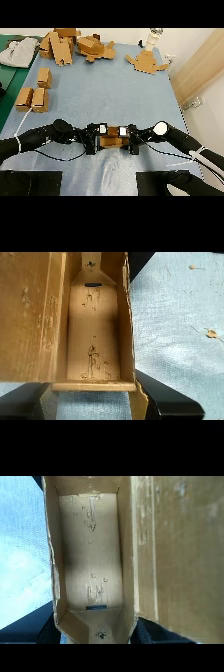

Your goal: Fold the box.

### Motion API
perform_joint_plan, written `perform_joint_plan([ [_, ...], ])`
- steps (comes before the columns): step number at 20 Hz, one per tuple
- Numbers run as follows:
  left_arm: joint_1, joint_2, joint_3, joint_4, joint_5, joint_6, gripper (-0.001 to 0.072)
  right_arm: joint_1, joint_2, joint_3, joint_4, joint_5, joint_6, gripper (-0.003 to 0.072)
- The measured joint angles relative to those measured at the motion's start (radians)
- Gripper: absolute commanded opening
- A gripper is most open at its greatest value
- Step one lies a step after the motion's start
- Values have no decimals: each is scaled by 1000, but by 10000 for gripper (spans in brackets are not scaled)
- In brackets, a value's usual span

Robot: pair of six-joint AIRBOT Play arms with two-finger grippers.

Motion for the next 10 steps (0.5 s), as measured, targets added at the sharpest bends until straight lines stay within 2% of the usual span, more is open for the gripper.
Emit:
perform_joint_plan([
  [7, 0, 0, 0, -1, 1, 0, 470, -2, 0, 0, 15, 1, 0, 526],
  [8, 0, 0, 0, -1, 1, 0, 470, -2, 0, 0, 15, 2, 1, 558],
  [9, 0, 0, 0, -1, 1, -1, 470, -2, 0, 0, 18, 3, 2, 709],
  [10, 0, 0, 0, -2, 1, -3, 470, -2, 0, 0, 25, 3, 11, 718],
])
